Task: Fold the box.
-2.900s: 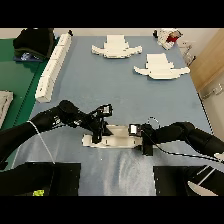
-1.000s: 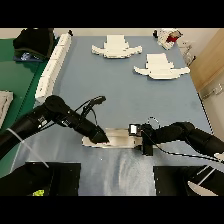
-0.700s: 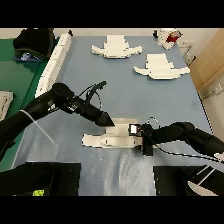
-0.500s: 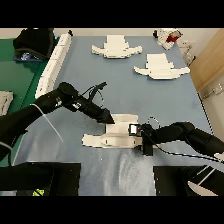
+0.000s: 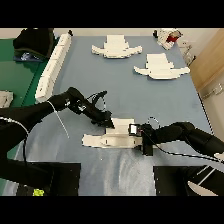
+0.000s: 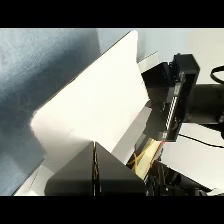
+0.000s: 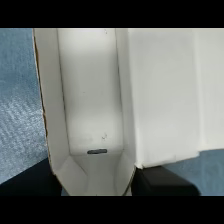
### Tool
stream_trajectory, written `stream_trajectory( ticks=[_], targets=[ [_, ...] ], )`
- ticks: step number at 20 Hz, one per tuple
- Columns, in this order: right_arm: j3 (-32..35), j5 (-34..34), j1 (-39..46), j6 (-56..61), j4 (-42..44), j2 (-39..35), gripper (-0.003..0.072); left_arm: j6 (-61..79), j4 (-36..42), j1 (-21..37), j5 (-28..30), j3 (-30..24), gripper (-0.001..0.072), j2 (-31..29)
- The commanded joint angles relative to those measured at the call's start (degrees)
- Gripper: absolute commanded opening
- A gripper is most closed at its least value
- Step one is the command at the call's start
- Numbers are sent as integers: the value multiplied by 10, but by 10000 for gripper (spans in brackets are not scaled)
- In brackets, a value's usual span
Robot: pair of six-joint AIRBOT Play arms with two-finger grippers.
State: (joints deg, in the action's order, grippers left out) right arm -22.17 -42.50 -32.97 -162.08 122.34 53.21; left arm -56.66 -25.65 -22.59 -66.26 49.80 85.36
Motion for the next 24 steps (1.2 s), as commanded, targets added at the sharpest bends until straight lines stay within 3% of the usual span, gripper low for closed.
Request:
stream_trajectory(
  ticks=[1, 9, 14, 17, 22, 24],
  targets=[
    [0, 0, 0, 0, 0, 0, 510, -4, -1, 0, -2, 1, 13, 8],
    [0, 0, 0, 0, 0, 0, 510, 38, -1, 7, -24, 22, 12, -18],
    [0, 0, 0, 0, 0, 0, 510, 80, -19, 5, -19, 35, 11, -134],
    [0, 0, 0, 0, 0, 0, 510, 80, -106, -36, 16, 23, 10, -216],
    [0, 0, 0, 0, 0, 0, 510, 80, -233, -144, 93, -50, 10, -349],
    [0, 0, 0, 0, 0, 0, 510, 83, -259, -152, 106, -89, 10, -407]
  ],
)
